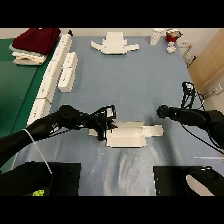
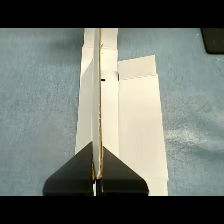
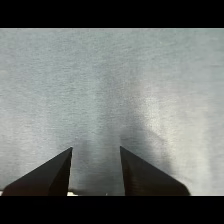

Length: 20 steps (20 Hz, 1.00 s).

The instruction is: Fold the box.

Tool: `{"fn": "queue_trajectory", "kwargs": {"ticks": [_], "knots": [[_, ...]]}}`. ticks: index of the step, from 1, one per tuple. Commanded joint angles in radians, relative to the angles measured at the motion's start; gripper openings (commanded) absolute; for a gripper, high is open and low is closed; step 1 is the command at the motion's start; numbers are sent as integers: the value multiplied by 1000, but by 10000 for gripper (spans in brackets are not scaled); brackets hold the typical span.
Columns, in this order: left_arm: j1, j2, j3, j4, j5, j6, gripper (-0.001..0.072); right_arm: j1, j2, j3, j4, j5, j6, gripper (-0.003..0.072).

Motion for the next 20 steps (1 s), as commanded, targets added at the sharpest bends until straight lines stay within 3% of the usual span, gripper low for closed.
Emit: {"fn": "queue_trajectory", "kwargs": {"ticks": [1, 6, 10, 15, 20], "knots": [[8, -6, 11, 5, 32, -17, 10, 0, -11, 1, 23, 0, 3, 469], [114, -8, 92, 34, -137, -119, 10, 0, -11, 1, 50, -5, 3, 469], [121, -36, 99, 35, -205, -119, 10, 2, -11, 1, 50, -3, 3, 469], [121, -154, 179, 140, -247, -213, 10, 2, -11, 1, 73, -8, 3, 469], [121, -175, 201, 144, -261, -223, 11, 2, -11, 1, 75, -17, 3, 469]]}}
